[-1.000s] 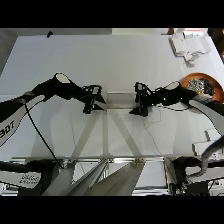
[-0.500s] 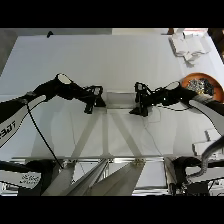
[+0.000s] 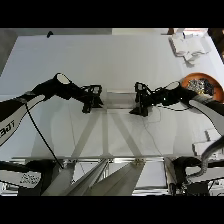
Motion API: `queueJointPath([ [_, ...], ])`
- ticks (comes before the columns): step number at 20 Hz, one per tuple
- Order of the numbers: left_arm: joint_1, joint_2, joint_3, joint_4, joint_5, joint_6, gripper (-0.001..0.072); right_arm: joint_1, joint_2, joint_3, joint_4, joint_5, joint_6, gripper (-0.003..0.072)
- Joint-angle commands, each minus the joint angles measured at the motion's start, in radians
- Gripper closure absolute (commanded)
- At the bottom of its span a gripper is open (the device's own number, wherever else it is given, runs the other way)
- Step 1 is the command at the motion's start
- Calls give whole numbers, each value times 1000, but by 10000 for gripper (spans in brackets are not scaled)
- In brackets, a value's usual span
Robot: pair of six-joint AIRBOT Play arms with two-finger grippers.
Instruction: Fold the box and place the chain.
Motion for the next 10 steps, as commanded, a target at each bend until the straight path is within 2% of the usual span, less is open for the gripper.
queueJointPath([
  [1,2,1,0,-17,21,-10,544,0,0,1,0,1,0,192],
  [2,2,1,0,-31,19,-9,541,0,0,1,0,1,0,192],
  [4,1,1,0,-59,23,-6,408,0,0,1,0,1,0,192],
  [5,1,1,0,-66,28,-6,379,0,0,1,0,1,0,192],
  [10,1,1,0,-27,21,-12,372,0,0,1,0,1,0,192],
])
